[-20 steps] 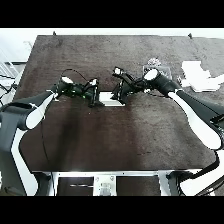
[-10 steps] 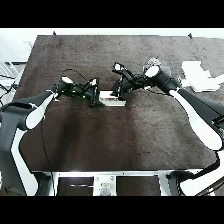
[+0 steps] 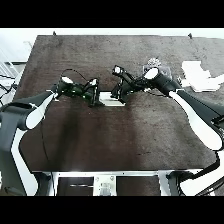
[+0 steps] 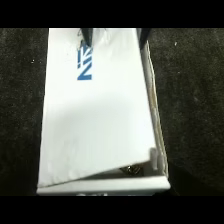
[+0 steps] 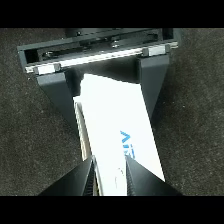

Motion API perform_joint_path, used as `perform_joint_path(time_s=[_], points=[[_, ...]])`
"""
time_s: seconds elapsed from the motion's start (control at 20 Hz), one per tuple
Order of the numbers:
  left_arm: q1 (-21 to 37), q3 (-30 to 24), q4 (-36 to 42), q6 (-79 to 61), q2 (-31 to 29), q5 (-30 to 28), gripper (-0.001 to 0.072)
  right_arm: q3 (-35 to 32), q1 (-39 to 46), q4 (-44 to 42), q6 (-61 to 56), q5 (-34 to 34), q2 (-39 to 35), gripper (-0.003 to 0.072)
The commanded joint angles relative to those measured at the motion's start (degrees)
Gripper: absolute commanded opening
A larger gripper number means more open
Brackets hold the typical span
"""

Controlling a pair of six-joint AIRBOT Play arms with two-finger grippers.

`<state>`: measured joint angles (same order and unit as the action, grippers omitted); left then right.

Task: Fold the box and place the chain.

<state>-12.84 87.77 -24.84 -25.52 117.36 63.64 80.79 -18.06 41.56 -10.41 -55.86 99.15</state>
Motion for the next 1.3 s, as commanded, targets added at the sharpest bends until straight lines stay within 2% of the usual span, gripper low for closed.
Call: perform_joint_path(time_s=[0.0,0.3,0.4,0.45,0.5,0.8,1.05,1.1,1.15,1.2,1.25], points=[[0.0,0.0,0.0,0.0,0.0,0.0,0.0491,-0.2,0.0,0.1,0.0,-0.1,0.2,0.0221],[0.0,0.0,0.0,0.0,0.0,0.0,0.0490,-4.3,0.0,-0.2,0.0,-0.1,0.2,0.0231],[0.0,0.0,0.0,0.0,0.0,0.0,0.0491,-4.5,0.0,-0.7,0.4,-0.1,0.2,0.0355],[0.0,0.0,0.0,0.0,0.0,0.0,0.0491,-4.5,0.0,-1.3,0.9,-0.1,0.2,0.0359],[0.0,0.0,0.0,0.0,0.0,0.0,0.0490,-4.5,0.0,-2.1,1.9,-0.1,0.2,0.0432],[0.0,0.0,0.0,0.0,0.0,0.0,0.0491,-4.2,0.1,-8.2,6.6,-0.1,0.0,0.0442],[0.0,0.0,0.0,0.0,0.0,0.0,0.0491,-3.8,0.8,-8.7,6.6,-1.7,0.0,0.0441],[0.0,0.0,0.0,0.0,0.0,0.0,0.0490,-3.8,1.2,-9.3,6.6,-1.8,0.0,0.0406],[0.0,0.0,0.0,0.0,0.0,0.0,0.0490,-3.8,1.5,-10.0,6.6,-1.8,0.1,0.0296],[0.0,0.0,0.0,0.0,0.0,0.0,0.0491,-3.8,2.0,-11.0,6.4,-1.7,0.2,0.0144],[0.0,0.0,0.0,0.0,0.0,0.0,0.0490,-3.8,2.5,-12.1,6.1,-1.6,0.6,0.0040]])
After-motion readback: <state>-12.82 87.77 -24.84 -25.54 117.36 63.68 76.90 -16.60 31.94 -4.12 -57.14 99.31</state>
